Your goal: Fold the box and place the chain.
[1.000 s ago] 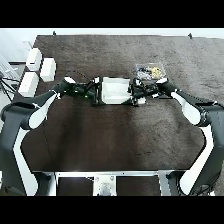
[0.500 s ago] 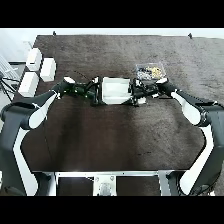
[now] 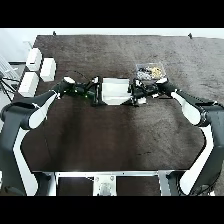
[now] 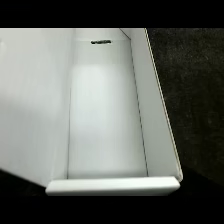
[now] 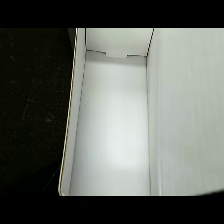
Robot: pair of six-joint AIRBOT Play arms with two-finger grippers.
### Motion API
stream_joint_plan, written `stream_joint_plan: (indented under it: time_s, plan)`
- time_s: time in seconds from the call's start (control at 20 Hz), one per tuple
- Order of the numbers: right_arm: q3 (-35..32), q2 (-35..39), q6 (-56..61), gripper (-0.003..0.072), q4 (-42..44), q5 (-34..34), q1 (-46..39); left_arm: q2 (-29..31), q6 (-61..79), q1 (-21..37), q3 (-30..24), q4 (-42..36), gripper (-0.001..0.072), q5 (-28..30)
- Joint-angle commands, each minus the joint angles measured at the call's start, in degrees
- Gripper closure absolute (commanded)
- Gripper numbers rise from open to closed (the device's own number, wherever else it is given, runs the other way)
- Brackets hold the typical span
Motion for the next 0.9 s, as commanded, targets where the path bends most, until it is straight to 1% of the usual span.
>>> stream_joint_plan:
  time_s: [0.0,0.15,0.2,0.35,0.4,0.45,0.85]
  plan:
    - [0.0,0.02,0.04,0.0191,0.11,0.04,0.02,-0.37,0.2,0.02,0.02,-0.02,-0.0011,0.81]
    - [0.0,0.02,0.04,0.0192,0.11,0.04,0.02,-0.37,0.2,0.02,0.02,-0.24,-0.0011,1.01]
    - [0.0,0.02,0.04,0.0192,0.11,0.04,0.02,-0.37,0.17,0.0,0.0,-0.17,0.002,1.03]
    - [0.0,0.02,0.04,0.0192,0.11,0.04,0.02,-0.37,0.04,0.02,0.0,-0.02,0.0022,1.03]
    - [0.0,0.02,0.04,0.0192,0.11,0.04,0.02,-0.37,-0.26,0.0,0.0,-0.02,0.0207,1.05]
    - [0.0,0.02,0.02,0.0191,0.11,0.04,0.02,-0.37,-0.24,0.02,0.02,-0.02,0.0361,1.05]
    - [0.0,0.02,0.04,0.0192,0.11,0.04,0.02,-0.33,-0.22,0.02,0.02,-0.07,0.0353,1.49]
